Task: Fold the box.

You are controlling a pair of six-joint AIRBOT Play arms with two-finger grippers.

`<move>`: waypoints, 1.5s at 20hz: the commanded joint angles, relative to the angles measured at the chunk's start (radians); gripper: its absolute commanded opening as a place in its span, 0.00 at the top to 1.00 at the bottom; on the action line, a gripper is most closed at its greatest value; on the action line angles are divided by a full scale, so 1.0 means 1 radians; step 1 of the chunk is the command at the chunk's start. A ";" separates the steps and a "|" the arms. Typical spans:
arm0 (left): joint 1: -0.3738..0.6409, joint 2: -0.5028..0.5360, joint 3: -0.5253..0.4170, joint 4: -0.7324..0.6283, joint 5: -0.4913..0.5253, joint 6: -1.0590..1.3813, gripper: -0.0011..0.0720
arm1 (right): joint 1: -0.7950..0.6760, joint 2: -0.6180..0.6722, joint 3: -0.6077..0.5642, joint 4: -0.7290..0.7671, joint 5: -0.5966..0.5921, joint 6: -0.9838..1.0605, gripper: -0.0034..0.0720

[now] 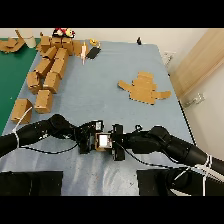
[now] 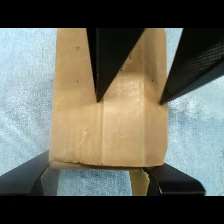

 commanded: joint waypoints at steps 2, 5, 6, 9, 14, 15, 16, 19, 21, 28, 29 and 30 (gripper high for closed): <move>0.000 0.000 0.000 0.000 0.000 0.000 0.30 | 0.020 0.001 0.000 -0.056 0.002 0.000 0.28; 0.000 0.000 0.000 0.000 0.000 0.000 0.29 | 0.043 0.001 0.000 -0.092 0.006 0.002 0.28; 0.000 0.000 0.000 0.000 0.000 0.000 0.29 | 0.043 0.001 0.000 -0.096 0.008 0.009 0.28; 0.000 0.000 0.000 0.000 0.000 0.000 0.30 | 0.043 0.003 0.000 -0.117 0.022 0.028 0.28; 0.000 0.000 0.000 0.000 0.000 0.000 0.29 | 0.045 0.020 -0.011 -0.212 0.061 0.067 0.29; 0.000 0.000 0.000 0.000 0.000 0.000 0.29 | 0.045 0.023 -0.013 -0.214 0.059 0.072 0.29; 0.000 0.000 0.000 0.000 0.000 0.000 0.30 | 0.045 0.026 -0.018 -0.214 0.060 0.072 0.30; 0.000 0.000 0.000 0.000 0.000 0.000 0.30 | 0.045 0.042 -0.033 -0.216 0.061 0.072 0.37; 0.000 0.000 0.000 0.000 0.001 0.000 0.30 | 0.045 0.051 -0.034 -0.217 0.062 0.072 0.46; 0.000 0.000 0.000 0.000 0.000 0.000 0.30 | 0.045 0.070 -0.034 -0.217 0.054 0.072 0.65; 0.000 0.000 0.000 0.000 0.000 0.000 0.30 | 0.045 0.070 -0.033 -0.217 0.054 0.072 0.65; 0.000 0.000 0.000 0.000 0.000 0.000 0.30 | 0.045 0.070 -0.033 -0.216 0.054 0.072 0.65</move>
